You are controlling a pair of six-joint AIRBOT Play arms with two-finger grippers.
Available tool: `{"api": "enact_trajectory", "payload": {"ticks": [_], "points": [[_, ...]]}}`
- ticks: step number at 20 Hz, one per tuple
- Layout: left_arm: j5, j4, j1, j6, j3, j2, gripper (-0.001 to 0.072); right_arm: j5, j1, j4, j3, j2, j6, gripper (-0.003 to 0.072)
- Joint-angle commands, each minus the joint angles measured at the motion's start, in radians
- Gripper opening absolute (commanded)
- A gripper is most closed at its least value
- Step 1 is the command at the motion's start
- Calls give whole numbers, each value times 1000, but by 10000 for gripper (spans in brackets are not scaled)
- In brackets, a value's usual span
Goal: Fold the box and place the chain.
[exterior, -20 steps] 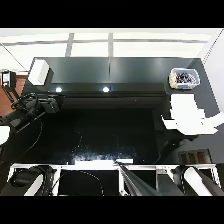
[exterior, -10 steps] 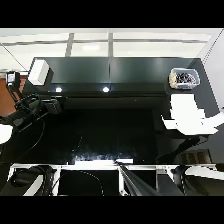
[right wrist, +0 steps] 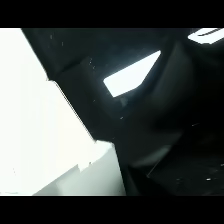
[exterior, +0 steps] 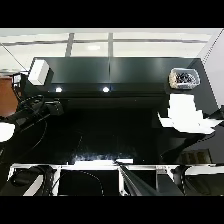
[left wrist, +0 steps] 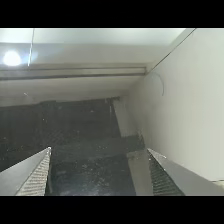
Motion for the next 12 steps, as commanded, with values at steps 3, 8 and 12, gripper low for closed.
{"api": "enact_trajectory", "payload": {"ticks": [3, 8, 12], "points": [[-1, 0, -1, 0, 0, -4, 708, 109, 4, 116, 2, -9, -67, 65], [-1, 0, -1, 0, 0, -4, 708, 146, 50, 134, -30, 52, -111, 50], [-1, 0, -1, 0, 0, -4, 708, 107, 139, 224, -149, 151, -177, 49]]}}
